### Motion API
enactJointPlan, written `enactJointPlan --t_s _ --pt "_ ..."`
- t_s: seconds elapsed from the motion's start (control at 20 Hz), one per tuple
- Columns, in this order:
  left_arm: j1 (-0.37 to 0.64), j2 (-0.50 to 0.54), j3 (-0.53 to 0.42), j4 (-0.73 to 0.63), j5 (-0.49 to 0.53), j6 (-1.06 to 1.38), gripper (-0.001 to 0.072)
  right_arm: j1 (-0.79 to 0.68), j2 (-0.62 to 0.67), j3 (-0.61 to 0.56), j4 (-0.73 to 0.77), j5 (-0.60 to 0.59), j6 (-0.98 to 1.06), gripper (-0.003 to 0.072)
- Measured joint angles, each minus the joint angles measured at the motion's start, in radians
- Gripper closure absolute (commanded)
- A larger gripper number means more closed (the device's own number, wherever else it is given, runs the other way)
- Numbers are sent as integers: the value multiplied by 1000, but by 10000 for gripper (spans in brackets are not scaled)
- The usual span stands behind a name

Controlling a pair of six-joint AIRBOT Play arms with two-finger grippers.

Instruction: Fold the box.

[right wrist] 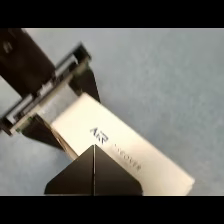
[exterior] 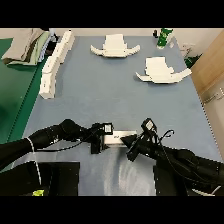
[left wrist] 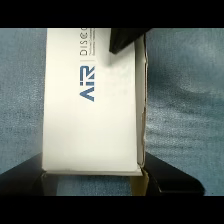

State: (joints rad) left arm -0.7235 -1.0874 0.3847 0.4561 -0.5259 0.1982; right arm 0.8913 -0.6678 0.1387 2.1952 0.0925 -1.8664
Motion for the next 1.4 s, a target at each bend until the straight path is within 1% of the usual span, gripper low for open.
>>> enactJointPlan --t_s 0.15,0.3,0.35,0.45,0.6,0.75,0.9,1.05,1.1,1.2,1.4 --pt "0 0 0 0 0 0 242 0 51 1 -2 22 0 681" --pt "0 0 0 0 0 0 242 -10 74 11 -28 24 -21 681" --pt "0 0 0 0 0 0 242 -24 74 23 -35 4 -39 681" --pt "0 0 0 0 0 0 241 -77 66 68 -56 -78 -72 682" --pt "0 0 0 0 0 0 242 -216 29 181 -151 -286 -88 681" --pt "0 0 0 0 0 0 242 -385 -42 336 -299 -539 -2 681" --pt "0 0 0 0 0 0 241 -548 -175 518 -452 -849 159 681" --pt "0 0 0 0 0 0 242 -662 -325 661 -555 -1118 294 679" --pt "2 0 0 0 1 0 242 -683 -366 693 -574 -1185 322 679" --pt "4 0 0 0 8 0 242 -712 -428 734 -596 -1272 361 679" --pt "6 0 0 1 15 0 242 -736 -483 767 -608 -1353 394 679"
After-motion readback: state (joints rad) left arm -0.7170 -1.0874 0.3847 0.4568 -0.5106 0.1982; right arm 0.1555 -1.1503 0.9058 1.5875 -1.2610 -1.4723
